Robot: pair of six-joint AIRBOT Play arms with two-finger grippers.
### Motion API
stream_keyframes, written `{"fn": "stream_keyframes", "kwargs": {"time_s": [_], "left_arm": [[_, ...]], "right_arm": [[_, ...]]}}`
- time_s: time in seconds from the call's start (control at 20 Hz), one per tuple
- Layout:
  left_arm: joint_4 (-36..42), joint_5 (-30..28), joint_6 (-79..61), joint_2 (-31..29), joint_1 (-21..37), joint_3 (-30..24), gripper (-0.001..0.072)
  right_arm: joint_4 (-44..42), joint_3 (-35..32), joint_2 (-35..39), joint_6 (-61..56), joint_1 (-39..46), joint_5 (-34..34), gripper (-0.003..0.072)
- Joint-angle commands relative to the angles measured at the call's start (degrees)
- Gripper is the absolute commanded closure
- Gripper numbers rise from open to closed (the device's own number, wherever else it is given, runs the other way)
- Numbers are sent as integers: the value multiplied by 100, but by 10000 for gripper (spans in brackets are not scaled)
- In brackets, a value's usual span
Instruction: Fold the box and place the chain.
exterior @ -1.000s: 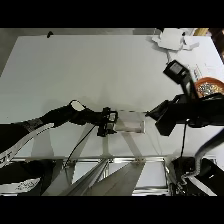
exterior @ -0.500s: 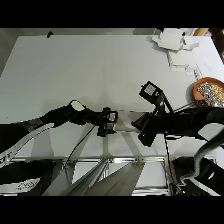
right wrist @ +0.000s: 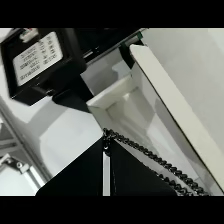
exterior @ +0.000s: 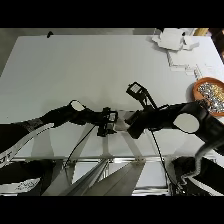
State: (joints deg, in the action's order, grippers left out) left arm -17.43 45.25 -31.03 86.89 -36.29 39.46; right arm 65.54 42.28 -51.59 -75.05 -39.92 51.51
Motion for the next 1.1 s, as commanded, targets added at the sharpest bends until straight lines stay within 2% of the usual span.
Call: {"fn": "stream_keyframes", "kwargs": {"time_s": [0.0, 0.25, 0.4, 0.65, 0.8, 0.9, 1.05], "left_arm": [[0, -2, -2, -2, 0, 0, 395], [0, 0, -2, -2, 0, 0, 395], [0, -2, -2, -2, 0, 0, 395], [0, 0, -2, -2, 0, 0, 395], [0, -2, -2, -2, 0, 0, 395], [0, -2, -2, -2, 0, 0, 395], [-2, 0, -2, -2, 0, 0, 395]], "right_arm": [[-2, -2, -369, 7, -7, -205, 671], [20, -2, -870, 37, -7, -225, 668], [46, -2, -935, 103, -7, -251, 513], [254, 13, -579, 289, 35, -120, 500], [535, 24, -13, 828, 450, 468, 501], [1043, 22, 306, 1443, 837, 999, 511], [1794, 20, 404, 3615, 1617, 1725, 507]]}}
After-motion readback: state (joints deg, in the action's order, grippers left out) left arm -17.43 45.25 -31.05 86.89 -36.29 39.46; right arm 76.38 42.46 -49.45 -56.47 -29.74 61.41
